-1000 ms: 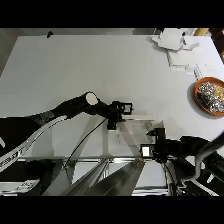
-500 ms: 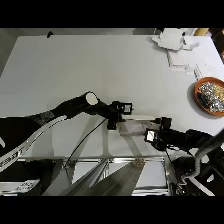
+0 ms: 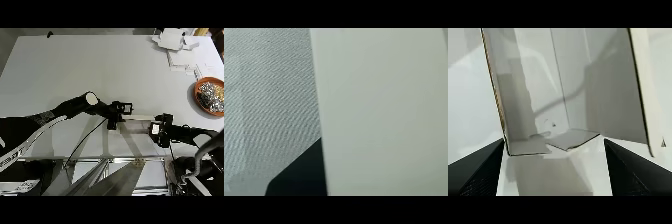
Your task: Fold the box and place the chain.
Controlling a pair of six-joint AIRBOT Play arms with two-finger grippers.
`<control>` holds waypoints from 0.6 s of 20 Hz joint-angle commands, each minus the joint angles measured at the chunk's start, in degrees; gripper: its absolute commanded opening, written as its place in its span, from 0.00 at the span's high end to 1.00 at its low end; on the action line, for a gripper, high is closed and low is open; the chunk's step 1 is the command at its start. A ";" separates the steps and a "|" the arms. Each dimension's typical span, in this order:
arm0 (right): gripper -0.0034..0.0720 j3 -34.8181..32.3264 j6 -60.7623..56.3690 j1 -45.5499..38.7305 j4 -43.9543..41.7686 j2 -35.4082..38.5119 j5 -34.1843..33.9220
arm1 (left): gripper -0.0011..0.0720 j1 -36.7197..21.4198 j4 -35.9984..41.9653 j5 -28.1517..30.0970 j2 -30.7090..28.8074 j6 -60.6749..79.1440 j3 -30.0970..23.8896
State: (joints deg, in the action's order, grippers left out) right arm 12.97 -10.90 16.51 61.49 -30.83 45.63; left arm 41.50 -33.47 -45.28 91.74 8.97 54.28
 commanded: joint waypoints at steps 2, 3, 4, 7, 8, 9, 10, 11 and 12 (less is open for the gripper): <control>0.04 0.37 8.52 -5.79 -7.89 -2.29 2.60 | 0.97 0.04 0.00 0.02 -0.04 0.02 0.02; 0.04 0.37 10.62 -6.34 -10.34 -2.40 2.67 | 0.97 0.04 0.00 0.02 -0.04 0.02 0.02; 0.04 0.37 13.90 -7.02 -12.94 -2.91 2.67 | 0.97 0.04 0.00 0.02 -0.04 0.02 0.02; 0.08 0.37 22.47 -10.19 -20.52 -7.39 2.67 | 0.97 0.04 0.00 0.02 -0.04 0.02 0.02; 0.09 0.37 23.91 -11.54 -21.90 -9.57 2.82 | 0.97 0.04 0.00 0.02 -0.04 0.02 0.02; 0.09 0.42 25.05 -12.94 -22.53 -11.47 3.32 | 0.97 0.04 0.00 0.02 -0.04 0.02 0.02; 0.09 0.48 26.51 -14.40 -23.06 -13.22 3.91 | 0.97 0.04 0.00 0.02 -0.04 0.02 0.02; 0.09 0.48 28.68 -15.61 -23.74 -14.43 4.57 | 0.97 0.04 0.00 0.02 -0.04 0.02 0.02; 0.09 0.48 31.28 -16.61 -24.70 -15.54 5.29 | 0.97 0.04 0.00 0.02 -0.04 0.02 0.02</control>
State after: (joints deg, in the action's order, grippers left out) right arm 13.41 13.17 3.18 40.77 -42.54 49.47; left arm 41.50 -33.50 -45.30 91.74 8.97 54.28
